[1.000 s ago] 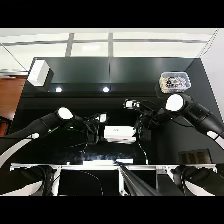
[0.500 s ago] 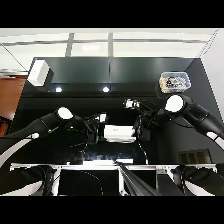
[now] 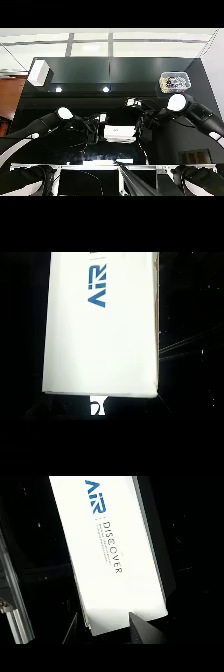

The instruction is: Fold the box and place the chain.

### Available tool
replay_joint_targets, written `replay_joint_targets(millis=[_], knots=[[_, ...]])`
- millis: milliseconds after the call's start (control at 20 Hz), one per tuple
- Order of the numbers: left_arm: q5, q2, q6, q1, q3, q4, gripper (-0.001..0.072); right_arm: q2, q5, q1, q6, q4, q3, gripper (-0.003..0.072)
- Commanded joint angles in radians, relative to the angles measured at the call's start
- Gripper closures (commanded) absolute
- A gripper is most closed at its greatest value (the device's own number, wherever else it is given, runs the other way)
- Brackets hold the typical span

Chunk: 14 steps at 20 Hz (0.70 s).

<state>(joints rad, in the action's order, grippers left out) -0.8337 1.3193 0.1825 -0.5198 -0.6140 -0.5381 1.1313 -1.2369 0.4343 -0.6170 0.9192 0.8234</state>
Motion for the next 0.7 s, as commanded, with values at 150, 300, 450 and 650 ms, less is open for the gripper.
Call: replay_joint_targets(millis=[150,300,450,650], knots=[[0.0,-0.001,0.001,0.0,0.0,0.0,0.0413,-0.071,-0.154,-0.145,-0.369,-0.026,-0.006,0.0542],[0.0,-0.001,0.001,0.0,0.0,0.0,0.0413,-0.071,-0.122,-0.217,-0.37,-0.354,-0.16,0.0674],[0.0,-0.001,0.001,0.0,0.0,0.0,0.0412,-0.069,0.074,-0.156,-0.371,-0.752,-0.301,0.0674],[0.0,-0.001,0.001,0.0,0.0,0.0,0.0413,-0.069,0.339,-0.013,-0.429,-0.832,-0.312,0.0674]])
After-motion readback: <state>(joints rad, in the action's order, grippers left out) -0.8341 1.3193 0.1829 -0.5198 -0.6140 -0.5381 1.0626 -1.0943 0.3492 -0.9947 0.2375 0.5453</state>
